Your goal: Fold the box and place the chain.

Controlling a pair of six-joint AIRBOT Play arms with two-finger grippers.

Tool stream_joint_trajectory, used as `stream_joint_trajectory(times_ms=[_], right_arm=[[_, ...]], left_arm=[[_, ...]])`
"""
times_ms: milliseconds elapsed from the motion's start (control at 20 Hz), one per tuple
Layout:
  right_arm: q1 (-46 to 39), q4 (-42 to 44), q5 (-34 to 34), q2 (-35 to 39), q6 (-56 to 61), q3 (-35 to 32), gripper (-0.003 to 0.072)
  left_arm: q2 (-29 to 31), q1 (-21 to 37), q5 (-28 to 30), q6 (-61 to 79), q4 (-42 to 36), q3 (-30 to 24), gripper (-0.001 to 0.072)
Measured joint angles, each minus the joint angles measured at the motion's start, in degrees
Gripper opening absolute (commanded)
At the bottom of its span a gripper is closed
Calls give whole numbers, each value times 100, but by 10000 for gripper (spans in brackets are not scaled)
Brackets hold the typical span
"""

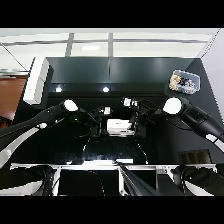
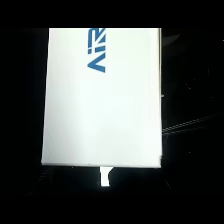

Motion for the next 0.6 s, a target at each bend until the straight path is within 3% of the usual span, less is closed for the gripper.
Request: stream_joint_trajectory(times_ms=[600], right_arm=[[0,42,20,0,0,0,316]], left_arm=[[0,0,0,0,0,0,351]])
